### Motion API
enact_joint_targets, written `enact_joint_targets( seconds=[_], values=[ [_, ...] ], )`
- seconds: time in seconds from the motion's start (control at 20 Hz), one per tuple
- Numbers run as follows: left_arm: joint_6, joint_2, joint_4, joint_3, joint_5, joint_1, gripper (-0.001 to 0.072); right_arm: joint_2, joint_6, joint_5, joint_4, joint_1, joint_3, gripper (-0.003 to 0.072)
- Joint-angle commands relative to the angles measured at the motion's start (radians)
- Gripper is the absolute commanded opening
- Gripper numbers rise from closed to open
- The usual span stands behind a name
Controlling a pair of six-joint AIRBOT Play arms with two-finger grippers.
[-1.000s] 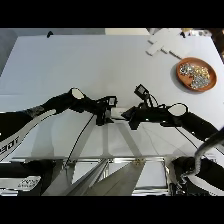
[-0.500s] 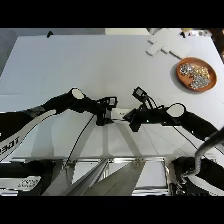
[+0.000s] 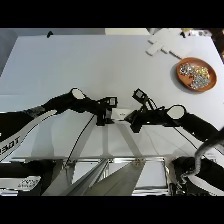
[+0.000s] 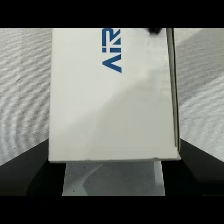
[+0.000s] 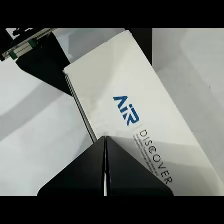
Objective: Fold the box and place the chain.
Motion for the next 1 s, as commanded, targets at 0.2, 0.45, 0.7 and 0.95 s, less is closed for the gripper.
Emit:
enact_joint_targets(
  seconds=[0.2, 0.45, 0.7, 0.95],
  values=[
    [0.002, 0.001, 0.001, 0.0, 0.0, 0.001, 0.0326, 0.193, 0.143, 0.057, -0.101, -0.001, 0.117, 0.0018],
    [0.002, 0.001, 0.001, 0.0, 0.0, 0.001, 0.0326, 0.238, 0.645, 0.419, -0.687, -0.001, 0.232, 0.0016],
    [0.002, 0.001, 0.001, 0.0, 0.0, 0.001, 0.0326, 0.232, 0.943, 0.834, -0.896, -0.001, 0.229, 0.0016],
    [0.002, 0.001, 0.001, 0.0, 0.0, 0.001, 0.0326, 0.232, 1.31, 0.764, -0.894, -0.001, 0.229, 0.0018]
  ],
)
